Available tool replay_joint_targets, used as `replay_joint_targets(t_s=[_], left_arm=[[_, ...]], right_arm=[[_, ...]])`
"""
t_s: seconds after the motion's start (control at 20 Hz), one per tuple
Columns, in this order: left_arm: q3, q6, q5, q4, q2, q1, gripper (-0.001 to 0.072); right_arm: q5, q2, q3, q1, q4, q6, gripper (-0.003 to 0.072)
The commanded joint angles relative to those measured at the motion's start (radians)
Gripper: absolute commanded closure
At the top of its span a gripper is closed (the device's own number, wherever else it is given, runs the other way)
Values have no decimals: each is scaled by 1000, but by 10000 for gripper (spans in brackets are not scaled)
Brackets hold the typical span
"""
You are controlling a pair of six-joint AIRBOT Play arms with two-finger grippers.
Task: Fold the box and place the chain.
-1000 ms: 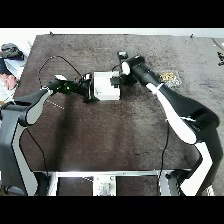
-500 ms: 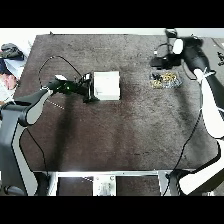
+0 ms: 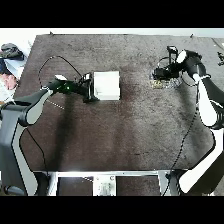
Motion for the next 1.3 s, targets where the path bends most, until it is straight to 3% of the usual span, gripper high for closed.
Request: replay_joint_targets(t_s=[0.0,0.55,0.6,0.65,0.85,0.9,1.25], left_arm=[[1,0,0,0,0,0,174],[1,0,0,0,0,0,173],[1,0,0,0,0,0,173],[1,0,0,0,0,0,173],[1,0,0,0,0,0,174],[1,0,0,0,0,0,174],[1,0,0,0,0,0,174]], right_arm=[[11,-25,0,11,16,-23,503],[24,-45,0,11,31,-37,506],[19,-45,0,11,31,-37,522],[13,-45,0,11,29,-37,602],[3,-45,0,11,2,-36,611],[3,-45,0,11,-7,-36,676],[0,-24,0,11,-6,-37,678]])
